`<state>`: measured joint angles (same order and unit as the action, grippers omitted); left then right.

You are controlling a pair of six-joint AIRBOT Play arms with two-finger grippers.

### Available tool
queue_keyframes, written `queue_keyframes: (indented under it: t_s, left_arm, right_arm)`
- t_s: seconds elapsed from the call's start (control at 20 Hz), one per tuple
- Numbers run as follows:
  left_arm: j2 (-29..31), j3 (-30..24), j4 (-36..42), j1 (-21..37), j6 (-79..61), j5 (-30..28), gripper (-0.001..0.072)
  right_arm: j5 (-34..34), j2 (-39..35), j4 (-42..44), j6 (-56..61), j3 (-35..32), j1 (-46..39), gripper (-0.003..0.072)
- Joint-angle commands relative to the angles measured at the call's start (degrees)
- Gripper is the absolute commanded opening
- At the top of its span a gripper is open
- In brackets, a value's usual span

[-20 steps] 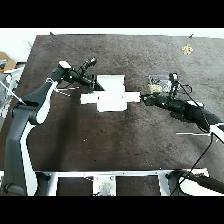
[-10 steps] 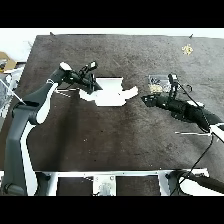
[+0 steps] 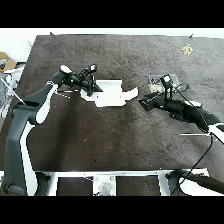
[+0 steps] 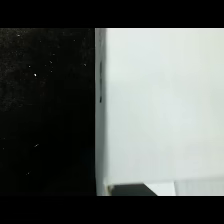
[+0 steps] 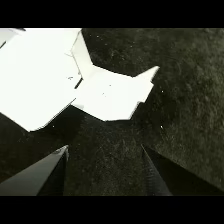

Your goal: Fold the box and place the chain.

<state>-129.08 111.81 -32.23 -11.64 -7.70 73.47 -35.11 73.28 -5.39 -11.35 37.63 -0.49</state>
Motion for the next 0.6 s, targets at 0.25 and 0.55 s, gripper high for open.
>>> queue_keyframes:
  t_s: [0.25,0.55]
  left_arm:
    - [-0.04,-0.09,-0.33,-0.02,-0.31,-0.02,0.0011]
    - [-0.04,-0.09,-0.33,-0.02,-0.31,-0.02,0.0011]
  right_arm:
    - [-6.78,7.76,-11.08,-12.83,11.69,7.08,0.0636]
    - [-11.21,18.88,-28.17,-11.76,23.32,12.55,0.0679]
